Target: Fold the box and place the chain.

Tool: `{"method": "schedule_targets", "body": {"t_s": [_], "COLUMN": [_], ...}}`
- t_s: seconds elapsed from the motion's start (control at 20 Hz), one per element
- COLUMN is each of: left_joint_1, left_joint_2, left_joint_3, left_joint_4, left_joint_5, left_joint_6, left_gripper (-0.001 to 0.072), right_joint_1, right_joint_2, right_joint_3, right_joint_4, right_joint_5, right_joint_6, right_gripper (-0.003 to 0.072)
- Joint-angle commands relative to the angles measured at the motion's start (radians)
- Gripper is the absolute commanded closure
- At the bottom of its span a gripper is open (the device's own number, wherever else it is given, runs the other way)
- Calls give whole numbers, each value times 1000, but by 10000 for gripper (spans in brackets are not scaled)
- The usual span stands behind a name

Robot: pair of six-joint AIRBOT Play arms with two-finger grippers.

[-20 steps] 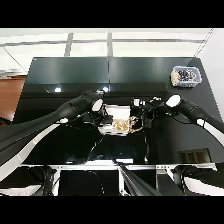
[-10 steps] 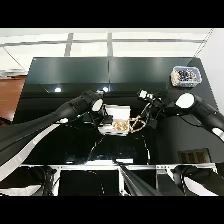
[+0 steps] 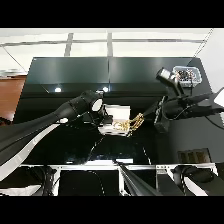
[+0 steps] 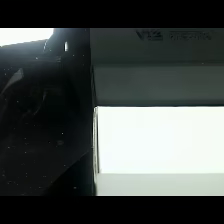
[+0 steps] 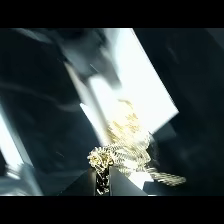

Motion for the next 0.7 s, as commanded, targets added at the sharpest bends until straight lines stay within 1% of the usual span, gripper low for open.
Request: {"method": "schedule_targets", "body": {"t_s": [0.0,0.1,0.15,0.25,0.5,0.65], "left_joint_1": [0,0,0,0,0,0], "left_joint_2": [-1,-1,-1,-1,-1,-1], "left_joint_3": [0,0,0,0,0,0], "left_joint_4": [-6,-6,-5,-6,-6,-6], "left_joint_5": [2,2,2,2,2,2], "left_joint_6": [0,0,0,0,0,0], "left_gripper": [678,678,678,678,678,678], "right_joint_1": [0,0,2,2,3,21], "right_joint_2": [15,14,14,14,14,9], "right_joint_3": [81,90,90,90,90,90], "right_joint_4": [212,340,375,403,466,460], "right_joint_5": [47,32,31,22,-49,-92], "right_joint_6": [64,58,56,56,33,33], "right_gripper": [678,678,678,678,678,678]}}
